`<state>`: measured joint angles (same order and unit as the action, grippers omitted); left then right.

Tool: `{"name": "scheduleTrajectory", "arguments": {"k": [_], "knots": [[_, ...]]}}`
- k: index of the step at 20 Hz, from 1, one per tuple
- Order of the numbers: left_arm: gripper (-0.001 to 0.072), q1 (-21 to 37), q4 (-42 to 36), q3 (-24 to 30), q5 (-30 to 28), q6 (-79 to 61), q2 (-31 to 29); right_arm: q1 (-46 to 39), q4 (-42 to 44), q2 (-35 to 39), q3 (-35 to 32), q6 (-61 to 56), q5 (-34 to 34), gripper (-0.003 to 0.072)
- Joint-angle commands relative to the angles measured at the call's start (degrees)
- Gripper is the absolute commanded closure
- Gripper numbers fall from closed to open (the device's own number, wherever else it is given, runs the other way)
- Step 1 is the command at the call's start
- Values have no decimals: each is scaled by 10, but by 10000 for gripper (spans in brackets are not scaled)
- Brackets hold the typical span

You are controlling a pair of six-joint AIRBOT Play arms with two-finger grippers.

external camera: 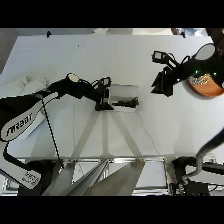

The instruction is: Fold the box and place the chain.

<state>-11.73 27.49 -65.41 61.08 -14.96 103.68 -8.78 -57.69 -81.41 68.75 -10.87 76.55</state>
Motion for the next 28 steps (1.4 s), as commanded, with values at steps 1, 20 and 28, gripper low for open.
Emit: {"name": "scheduleTrajectory", "arguments": {"k": [1,20,28], "knots": [[431,0,0,0,0,0,0,-10,19,0,-70,76,-45,291],[431,0,0,0,0,0,0,57,132,-105,-102,159,-98,671],[431,0,0,0,0,0,0,57,89,-12,-102,134,-66,672]]}}
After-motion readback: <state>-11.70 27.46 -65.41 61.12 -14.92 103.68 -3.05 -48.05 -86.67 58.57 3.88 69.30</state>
